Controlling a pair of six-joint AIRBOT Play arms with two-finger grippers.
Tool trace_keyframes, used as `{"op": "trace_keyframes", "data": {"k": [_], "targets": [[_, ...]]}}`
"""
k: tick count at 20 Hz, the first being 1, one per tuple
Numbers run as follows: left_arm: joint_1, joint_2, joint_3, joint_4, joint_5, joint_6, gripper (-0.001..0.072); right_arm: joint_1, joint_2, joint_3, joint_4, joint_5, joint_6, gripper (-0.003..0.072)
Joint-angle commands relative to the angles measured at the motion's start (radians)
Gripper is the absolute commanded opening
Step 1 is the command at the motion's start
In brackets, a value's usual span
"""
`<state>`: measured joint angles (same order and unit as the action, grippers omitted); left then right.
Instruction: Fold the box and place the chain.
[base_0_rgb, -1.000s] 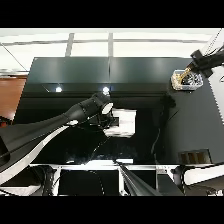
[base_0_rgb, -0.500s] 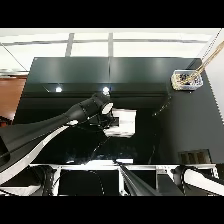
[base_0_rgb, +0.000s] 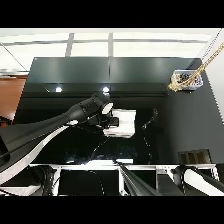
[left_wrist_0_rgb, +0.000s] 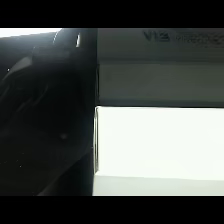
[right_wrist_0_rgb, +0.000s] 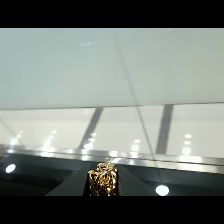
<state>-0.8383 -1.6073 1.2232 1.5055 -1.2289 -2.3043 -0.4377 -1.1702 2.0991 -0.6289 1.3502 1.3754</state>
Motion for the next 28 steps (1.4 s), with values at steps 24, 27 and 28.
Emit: {"op": "trace_keyframes", "data": {"k": [24, 27, 28], "targets": [[0.000, 0.000, 0.000, 0.001, -0.026, 0.000, 0.0028, 0.489, 0.058, -0.126, 0.104, 0.201, 0.031, 0.0013], [0.000, 0.000, 0.000, 0.001, -0.026, 0.000, 0.0028, 0.489, 0.058, -0.126, 0.122, 0.201, 0.046, 0.0013], [0.000, 0.000, 0.000, 0.001, -0.026, 0.000, 0.0028, 0.489, 0.058, -0.126, 0.145, 0.200, 0.046, 0.0013]]}}
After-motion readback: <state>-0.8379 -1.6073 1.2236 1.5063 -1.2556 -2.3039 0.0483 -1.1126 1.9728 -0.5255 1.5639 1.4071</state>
